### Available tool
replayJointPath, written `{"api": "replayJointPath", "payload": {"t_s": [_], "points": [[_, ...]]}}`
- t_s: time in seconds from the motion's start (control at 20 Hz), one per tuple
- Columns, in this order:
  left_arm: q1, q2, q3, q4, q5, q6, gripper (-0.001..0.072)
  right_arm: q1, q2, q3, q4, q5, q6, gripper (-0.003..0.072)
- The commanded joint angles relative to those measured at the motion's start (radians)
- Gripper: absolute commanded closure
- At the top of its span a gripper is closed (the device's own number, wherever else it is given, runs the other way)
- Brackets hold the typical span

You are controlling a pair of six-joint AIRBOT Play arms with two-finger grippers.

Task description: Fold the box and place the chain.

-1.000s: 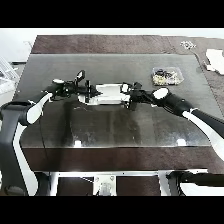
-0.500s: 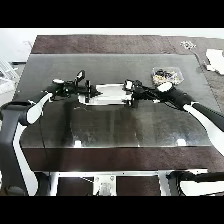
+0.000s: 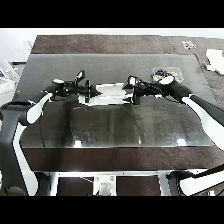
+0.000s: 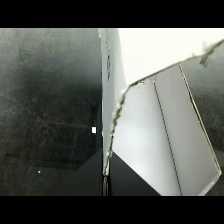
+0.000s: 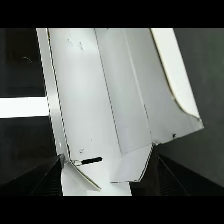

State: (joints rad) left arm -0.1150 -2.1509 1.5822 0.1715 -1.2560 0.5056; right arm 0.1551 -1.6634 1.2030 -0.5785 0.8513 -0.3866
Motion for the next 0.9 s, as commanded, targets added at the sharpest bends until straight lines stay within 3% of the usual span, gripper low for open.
{"api": "replayJointPath", "payload": {"t_s": [0.0, 0.55, 0.85], "points": [[0.0, 0.001, 0.0, 0.0, 0.0, 0.0, 0.0686, -0.008, -0.05, 0.05, -0.001, 0.05, -0.019, 0.0002], [0.0, 0.001, 0.0, 0.0, 0.0, 0.0, 0.0686, -0.028, -0.179, 0.177, 0.003, 0.234, -0.037, 0.0002], [0.0, 0.001, 0.0, 0.0, 0.0, 0.0, 0.0686, -0.005, -0.224, 0.196, 0.02, 0.242, -0.069, 0.0002]]}}
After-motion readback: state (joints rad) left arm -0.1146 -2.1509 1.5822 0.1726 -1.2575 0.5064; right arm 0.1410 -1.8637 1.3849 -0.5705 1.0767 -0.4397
